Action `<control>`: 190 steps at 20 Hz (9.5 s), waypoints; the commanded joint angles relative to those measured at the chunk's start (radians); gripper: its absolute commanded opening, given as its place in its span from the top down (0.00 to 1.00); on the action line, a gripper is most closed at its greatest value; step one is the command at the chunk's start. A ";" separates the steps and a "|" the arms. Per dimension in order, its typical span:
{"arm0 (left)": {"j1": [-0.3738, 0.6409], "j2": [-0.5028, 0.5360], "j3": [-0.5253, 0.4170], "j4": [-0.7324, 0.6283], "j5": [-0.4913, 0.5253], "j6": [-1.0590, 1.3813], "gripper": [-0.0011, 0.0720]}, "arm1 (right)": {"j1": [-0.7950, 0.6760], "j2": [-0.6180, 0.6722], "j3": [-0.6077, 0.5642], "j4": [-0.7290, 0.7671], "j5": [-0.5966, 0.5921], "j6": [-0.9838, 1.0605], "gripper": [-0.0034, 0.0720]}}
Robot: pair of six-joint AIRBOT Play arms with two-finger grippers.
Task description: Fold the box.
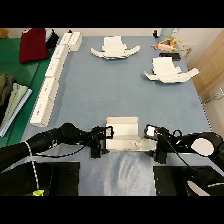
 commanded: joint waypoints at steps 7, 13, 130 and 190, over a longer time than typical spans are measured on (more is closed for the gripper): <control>0.000 0.000 0.000 0.000 0.000 0.000 0.27 | 0.001 -0.106 -0.035 0.122 -0.159 -0.264 0.07; 0.000 0.000 0.000 0.000 0.000 0.000 0.27 | 0.001 -0.213 -0.035 0.282 -0.204 -0.409 0.19; 0.000 0.000 0.000 0.000 0.000 0.000 0.27 | -0.148 -0.332 0.199 0.235 0.139 0.866 0.23; 0.000 0.000 0.000 0.000 0.001 0.000 0.27 | 0.418 -0.779 0.556 -0.407 0.304 1.825 0.73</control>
